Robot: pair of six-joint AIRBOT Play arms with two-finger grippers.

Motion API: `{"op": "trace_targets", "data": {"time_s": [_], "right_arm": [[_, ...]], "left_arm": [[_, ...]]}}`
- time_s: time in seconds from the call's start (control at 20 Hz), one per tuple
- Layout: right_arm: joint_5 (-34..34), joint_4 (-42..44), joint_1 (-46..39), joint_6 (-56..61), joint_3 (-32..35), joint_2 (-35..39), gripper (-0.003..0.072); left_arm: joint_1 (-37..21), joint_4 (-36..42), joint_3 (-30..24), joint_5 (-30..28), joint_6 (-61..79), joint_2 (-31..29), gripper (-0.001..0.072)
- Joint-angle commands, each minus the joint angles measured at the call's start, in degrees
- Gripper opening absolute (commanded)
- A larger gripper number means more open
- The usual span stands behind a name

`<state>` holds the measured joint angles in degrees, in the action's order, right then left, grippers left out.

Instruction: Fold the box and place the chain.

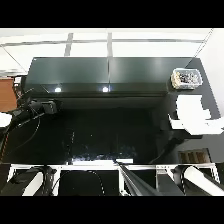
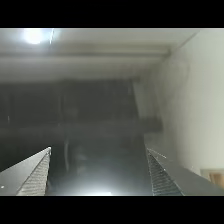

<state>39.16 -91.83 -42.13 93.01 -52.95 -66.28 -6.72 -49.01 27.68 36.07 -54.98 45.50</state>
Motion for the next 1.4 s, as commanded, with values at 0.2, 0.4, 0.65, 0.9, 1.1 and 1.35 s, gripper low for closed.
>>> {"op": "trace_targets", "data": {"time_s": [0.2,0.4,0.65,0.9,1.1,1.35], "right_arm": [[30.2,19.0,-10.4,-30.3,-19.9,-22.9,0.0713],[31.8,18.0,-9.9,-37.1,-21.0,-26.5,0.0713],[35.1,17.4,-10.3,-41.0,-21.0,-26.8,0.0463],[41.2,18.4,-9.9,-41.0,-20.9,-25.1,0.0013],[41.4,29.3,-8.1,-43.3,-13.3,-15.1,0.0013],[33.9,56.8,-3.6,-52.1,11.3,4.9,0.0013]], "left_arm": [[-0.1,-2.3,0.1,3.2,-2.4,1.0,0.0695],[-0.1,-2.3,0.1,3.2,-2.4,1.0,0.0695],[-0.1,-1.1,0.1,4.7,-2.4,1.0,0.0695],[-0.1,-1.1,0.1,4.7,-2.5,1.0,0.0696],[-0.1,-1.1,0.1,3.8,-2.4,1.1,0.0695],[-0.1,-0.9,0.0,5.4,-2.4,1.1,0.0696]]}}
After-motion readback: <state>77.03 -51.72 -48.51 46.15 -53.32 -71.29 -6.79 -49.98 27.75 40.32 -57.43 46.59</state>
